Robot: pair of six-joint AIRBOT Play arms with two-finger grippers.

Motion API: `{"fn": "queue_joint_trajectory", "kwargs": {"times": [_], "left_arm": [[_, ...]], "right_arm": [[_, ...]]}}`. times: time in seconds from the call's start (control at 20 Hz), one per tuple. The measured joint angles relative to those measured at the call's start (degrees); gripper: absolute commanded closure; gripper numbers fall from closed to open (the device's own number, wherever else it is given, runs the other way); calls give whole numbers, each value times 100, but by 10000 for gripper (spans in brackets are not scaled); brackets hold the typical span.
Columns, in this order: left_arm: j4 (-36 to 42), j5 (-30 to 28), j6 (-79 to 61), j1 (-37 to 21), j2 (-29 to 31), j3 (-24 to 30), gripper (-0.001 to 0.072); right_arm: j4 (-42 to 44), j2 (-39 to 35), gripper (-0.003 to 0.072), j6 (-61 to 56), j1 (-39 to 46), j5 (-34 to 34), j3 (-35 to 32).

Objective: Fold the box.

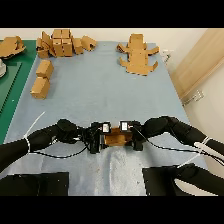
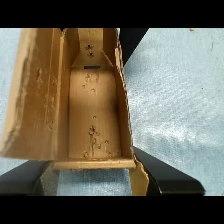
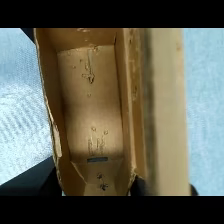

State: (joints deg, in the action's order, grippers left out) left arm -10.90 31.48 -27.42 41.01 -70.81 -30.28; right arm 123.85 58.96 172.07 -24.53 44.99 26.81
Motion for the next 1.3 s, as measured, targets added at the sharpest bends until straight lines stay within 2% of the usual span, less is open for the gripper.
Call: {"fn": "queue_joint_trajectory", "kwargs": {"times": [0.05,0.6,0.9,1.3], "left_arm": [[-2,2,-7,0,0,0,190],[-2,13,-2,7,-2,0,191],[-4,17,0,7,-2,0,190],[-2,9,2,7,-2,0,190]], "right_arm": [[-7,0,58,0,0,7,0],[-31,-7,58,-492,0,310,186],[-444,-138,58,-881,24,535,201],[-1150,-693,59,-1366,24,697,201]]}}
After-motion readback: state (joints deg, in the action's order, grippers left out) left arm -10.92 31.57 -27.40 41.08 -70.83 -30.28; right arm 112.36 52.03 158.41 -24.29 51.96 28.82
